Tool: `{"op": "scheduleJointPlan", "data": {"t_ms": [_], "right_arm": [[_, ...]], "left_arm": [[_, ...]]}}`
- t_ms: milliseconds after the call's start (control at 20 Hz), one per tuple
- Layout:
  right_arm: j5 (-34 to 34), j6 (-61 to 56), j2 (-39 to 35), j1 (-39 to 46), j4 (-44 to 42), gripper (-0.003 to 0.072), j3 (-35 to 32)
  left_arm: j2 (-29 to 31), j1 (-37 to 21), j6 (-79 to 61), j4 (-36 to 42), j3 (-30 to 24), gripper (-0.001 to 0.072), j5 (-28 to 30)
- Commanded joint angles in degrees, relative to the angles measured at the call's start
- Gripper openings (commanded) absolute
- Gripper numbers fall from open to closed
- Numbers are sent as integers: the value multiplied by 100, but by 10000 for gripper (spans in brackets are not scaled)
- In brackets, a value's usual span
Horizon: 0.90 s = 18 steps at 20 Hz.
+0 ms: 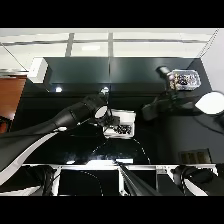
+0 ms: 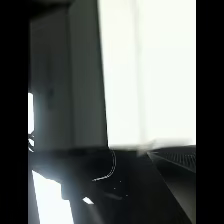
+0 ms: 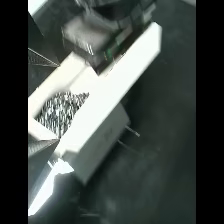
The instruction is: Fold the box and place the chain.
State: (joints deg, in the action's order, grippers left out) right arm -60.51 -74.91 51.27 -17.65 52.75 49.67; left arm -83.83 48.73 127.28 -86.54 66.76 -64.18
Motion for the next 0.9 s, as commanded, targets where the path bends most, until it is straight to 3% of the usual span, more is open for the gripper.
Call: {"op": "scheduleJointPlan", "data": {"t_ms": [0,200,300,400,550,650,700,750,850], "right_arm": [[-638,20,-236,813,151,515,302],[-1014,20,-348,1357,208,515,299],[-1016,17,-348,1397,238,515,299],[-979,17,-348,1397,238,515,299],[-743,2,-348,1397,540,515,299],[-608,-35,-348,1397,538,515,299],[-579,-37,-348,1397,538,515,299],[-562,-35,-348,1397,540,515,299],[-518,-35,-348,1397,540,515,299]], "left_arm": [[413,-79,-1674,-201,356,402,-573],[1257,-765,-3456,-647,348,403,-1497],[1729,-1390,-4317,-166,186,403,-1255],[2105,-2238,-5095,962,-249,403,-568],[2256,-3477,-5569,3110,-1464,404,949],[2100,-3851,-7206,4765,-2295,421,1141],[1947,-3893,-8476,5335,-2592,546,699],[1766,-3856,-9492,5515,-2771,717,149],[1464,-3735,-10124,5318,-2850,709,-109]]}}
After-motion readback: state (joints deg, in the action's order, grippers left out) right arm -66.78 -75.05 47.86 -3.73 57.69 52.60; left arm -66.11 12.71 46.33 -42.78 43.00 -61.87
